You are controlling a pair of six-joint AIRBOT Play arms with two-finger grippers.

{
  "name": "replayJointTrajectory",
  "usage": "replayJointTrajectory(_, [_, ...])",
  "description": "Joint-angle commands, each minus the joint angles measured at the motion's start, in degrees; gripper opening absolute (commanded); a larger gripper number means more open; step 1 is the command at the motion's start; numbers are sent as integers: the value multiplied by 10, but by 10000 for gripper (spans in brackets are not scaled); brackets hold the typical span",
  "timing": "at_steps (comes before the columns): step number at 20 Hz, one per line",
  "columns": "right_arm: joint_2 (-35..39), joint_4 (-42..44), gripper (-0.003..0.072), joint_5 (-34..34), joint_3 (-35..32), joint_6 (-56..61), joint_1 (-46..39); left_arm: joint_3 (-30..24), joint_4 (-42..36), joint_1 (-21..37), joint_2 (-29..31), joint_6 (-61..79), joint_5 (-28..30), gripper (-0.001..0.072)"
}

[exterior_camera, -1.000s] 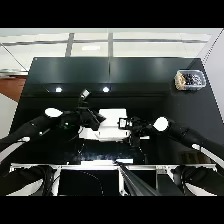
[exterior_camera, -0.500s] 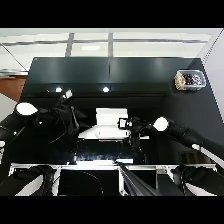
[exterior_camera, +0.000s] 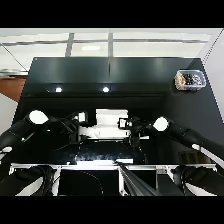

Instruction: Fold the box and place the chain.

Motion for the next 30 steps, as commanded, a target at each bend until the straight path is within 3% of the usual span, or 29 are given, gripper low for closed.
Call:
replayJointTrajectory(1, [0,0,530,0,0,0,0,-3,-2,-43,-19,44,48,688])
replayJointTrajectory(2, [0,0,530,0,0,0,0,-3,-5,-48,-23,43,54,675])
replayJointTrajectory(4, [0,0,530,0,0,0,0,-3,-27,-49,-24,44,56,563])
replayJointTrajectory(7, [0,0,530,0,0,0,0,-3,-45,-51,-25,55,55,484])
replayJointTrajectory(9, [0,0,530,0,0,0,0,-3,-46,-52,-26,58,54,473])
replayJointTrajectory(10, [0,0,530,0,0,0,0,-3,-46,-52,-26,58,53,390])
replayJointTrajectory(11, [0,0,530,0,0,0,0,-3,-46,-52,-26,58,53,370])
replayJointTrajectory(19, [0,1,530,0,0,0,0,-3,-88,-52,-26,61,52,331])
replayJointTrajectory(21, [0,1,530,0,0,0,0,-3,-90,-52,-26,61,52,229])
replayJointTrajectory(30, [0,0,530,-2,0,0,0,-3,-119,-52,-36,62,55,228])
